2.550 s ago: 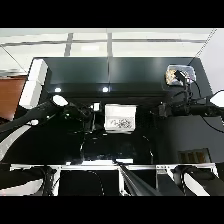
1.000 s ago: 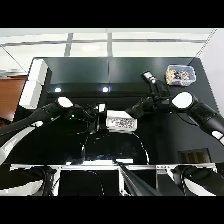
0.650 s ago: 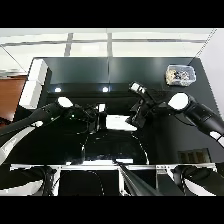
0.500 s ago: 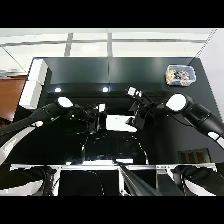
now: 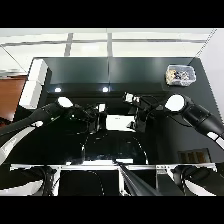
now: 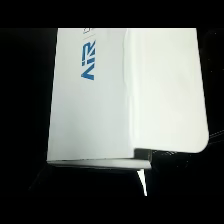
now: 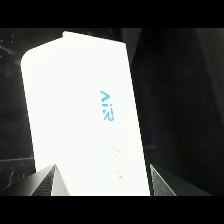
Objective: Fold the box and place the chain.
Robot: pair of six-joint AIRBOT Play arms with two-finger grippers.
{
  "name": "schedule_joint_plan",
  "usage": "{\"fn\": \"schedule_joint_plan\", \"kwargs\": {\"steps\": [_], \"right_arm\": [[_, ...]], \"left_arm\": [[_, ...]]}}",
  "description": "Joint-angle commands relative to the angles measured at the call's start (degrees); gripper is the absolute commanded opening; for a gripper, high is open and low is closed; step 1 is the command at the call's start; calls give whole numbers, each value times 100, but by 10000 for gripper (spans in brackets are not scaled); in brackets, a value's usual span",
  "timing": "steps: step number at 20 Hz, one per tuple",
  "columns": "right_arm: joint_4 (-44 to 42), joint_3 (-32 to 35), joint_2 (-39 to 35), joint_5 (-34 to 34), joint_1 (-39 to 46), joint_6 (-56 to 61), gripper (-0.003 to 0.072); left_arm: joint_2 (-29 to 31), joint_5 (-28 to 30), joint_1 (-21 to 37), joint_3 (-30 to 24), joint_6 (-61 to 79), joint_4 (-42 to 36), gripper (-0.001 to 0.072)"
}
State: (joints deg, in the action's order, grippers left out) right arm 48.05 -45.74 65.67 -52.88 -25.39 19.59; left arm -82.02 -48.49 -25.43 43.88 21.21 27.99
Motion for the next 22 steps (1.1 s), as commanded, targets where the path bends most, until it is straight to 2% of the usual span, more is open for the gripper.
{"fn": "schedule_joint_plan", "kwargs": {"steps": [1,2,3,4,5,22], "right_arm": [[234,-7,26,-9,-4,-17,670],[313,-4,31,42,-2,85,630],[315,-4,31,63,0,186,437],[315,-7,31,85,0,284,319],[317,-7,31,83,0,356,296],[321,90,85,120,-223,507,297]], "left_arm": [[0,0,-2,4,2,2,461],[0,0,-2,4,2,2,461],[0,0,-2,4,2,2,461],[0,0,-2,4,2,2,461],[0,0,-2,4,2,2,461],[0,2,-2,4,2,2,461]]}}
